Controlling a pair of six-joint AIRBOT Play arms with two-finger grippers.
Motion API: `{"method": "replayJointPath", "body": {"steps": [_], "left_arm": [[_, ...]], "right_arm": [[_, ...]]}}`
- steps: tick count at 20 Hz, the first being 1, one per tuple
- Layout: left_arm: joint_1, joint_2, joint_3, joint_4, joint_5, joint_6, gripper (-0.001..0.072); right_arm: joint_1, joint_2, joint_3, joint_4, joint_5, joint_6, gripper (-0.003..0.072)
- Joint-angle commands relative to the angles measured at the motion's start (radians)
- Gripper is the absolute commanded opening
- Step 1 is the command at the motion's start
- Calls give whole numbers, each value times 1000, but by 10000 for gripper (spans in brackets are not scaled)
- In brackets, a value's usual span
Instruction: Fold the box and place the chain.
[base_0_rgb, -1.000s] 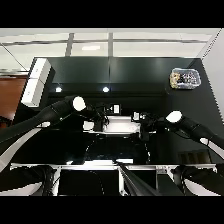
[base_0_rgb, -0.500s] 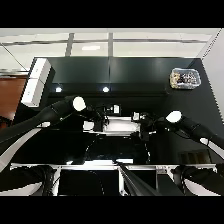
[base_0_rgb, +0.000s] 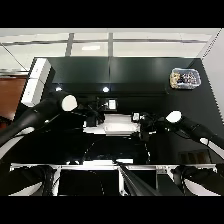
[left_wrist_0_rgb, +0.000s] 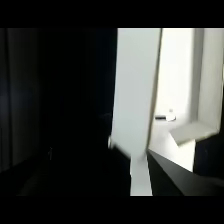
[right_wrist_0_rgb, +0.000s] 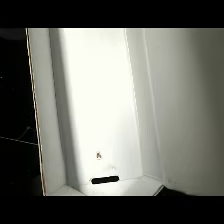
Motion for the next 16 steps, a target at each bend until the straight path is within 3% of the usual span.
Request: {"method": "replayJointPath", "body": {"steps": [1,3,5,6,7,10,13,16], "left_arm": [[0,112,2,110,-151,-233,682],[-3,138,2,69,-256,-335,443],[-4,137,1,-29,-369,-353,29],[-4,137,-3,-82,-379,-372,26],[-4,136,-10,-154,-356,-383,26],[1,134,-40,-372,-101,-380,28],[13,79,-42,-476,108,-380,28],[11,-23,-42,-479,160,-314,26]], "right_arm": [[1,0,0,-2,0,0,446],[1,0,0,-2,0,2,432],[1,0,0,-3,3,1,79],[1,0,0,-6,8,1,17],[1,0,0,-5,8,1,18],[1,0,0,-5,8,1,18],[1,0,0,-5,8,1,18],[1,0,0,-5,8,1,18]]}}
